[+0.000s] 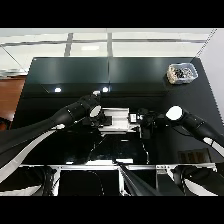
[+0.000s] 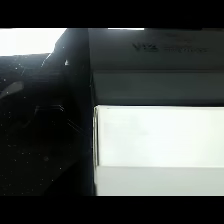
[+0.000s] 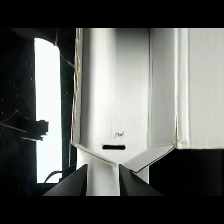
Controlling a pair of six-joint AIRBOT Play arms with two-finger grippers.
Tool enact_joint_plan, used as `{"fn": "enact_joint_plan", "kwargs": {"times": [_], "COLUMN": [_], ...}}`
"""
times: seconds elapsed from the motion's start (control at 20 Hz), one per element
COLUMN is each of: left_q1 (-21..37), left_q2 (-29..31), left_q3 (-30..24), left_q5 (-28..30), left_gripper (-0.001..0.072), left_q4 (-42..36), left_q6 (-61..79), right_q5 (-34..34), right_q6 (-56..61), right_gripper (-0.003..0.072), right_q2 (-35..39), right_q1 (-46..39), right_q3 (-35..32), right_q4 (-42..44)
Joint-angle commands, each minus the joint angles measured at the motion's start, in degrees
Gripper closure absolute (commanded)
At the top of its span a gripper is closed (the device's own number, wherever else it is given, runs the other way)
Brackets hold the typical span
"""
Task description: Fold the box and place the chain.
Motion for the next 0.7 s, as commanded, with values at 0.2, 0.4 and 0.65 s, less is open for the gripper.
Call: {"fn": "enact_joint_plan", "kwargs": {"times": [0.2,0.4,0.65], "left_q1": [0.02,0.02,0.02], "left_q2": [0.04,0.04,0.04], "left_q3": [0.07,0.07,0.07], "left_q5": [0.00,0.00,0.00], "left_gripper": [0.0678,0.0679,0.0679], "left_q4": [-0.63,-0.63,-0.63], "left_q6": [0.00,0.00,0.00], "right_q5": [-3.02,-5.92,-6.75], "right_q6": [-1.36,-1.22,1.66], "right_gripper": [0.0507,0.0507,0.0507], "right_q2": [-2.05,-3.30,-3.37], "right_q1": [2.08,4.81,5.03], "right_q3": [-0.04,-0.04,-0.04], "right_q4": [13.29,13.92,14.27]}}
